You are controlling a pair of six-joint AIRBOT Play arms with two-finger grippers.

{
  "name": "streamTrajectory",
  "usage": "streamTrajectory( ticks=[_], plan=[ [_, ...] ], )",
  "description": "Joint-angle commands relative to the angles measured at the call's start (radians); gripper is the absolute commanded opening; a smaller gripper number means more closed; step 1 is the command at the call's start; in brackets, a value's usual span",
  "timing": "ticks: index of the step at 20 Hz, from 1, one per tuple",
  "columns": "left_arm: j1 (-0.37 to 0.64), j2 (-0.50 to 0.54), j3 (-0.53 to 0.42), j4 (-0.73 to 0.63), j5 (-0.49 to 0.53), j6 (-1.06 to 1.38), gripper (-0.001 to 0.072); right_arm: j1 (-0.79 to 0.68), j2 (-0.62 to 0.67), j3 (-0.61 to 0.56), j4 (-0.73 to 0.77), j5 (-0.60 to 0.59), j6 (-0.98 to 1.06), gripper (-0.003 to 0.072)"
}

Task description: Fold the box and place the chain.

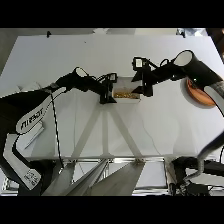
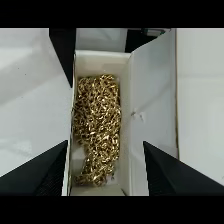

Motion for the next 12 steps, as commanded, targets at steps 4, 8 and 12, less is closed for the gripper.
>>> streamTrajectory(
  ticks=[4, 8, 12],
  plan=[
    [0.0, 0.0, 0.0, 0.0, 0.0, 0.0, 0.0438, 0.009, 0.1, 0.002, 0.056, -0.34, 0.282, 0.0201],
    [0.0, 0.0, 0.0, 0.0, 0.0, 0.0, 0.0438, 0.009, 0.061, 0.006, 0.048, -0.459, 0.398, 0.02],
    [0.0, 0.0, 0.0, 0.0, 0.0, 0.0, 0.0438, 0.009, -0.029, 0.01, 0.051, -0.42, 0.441, 0.0198]
  ],
)
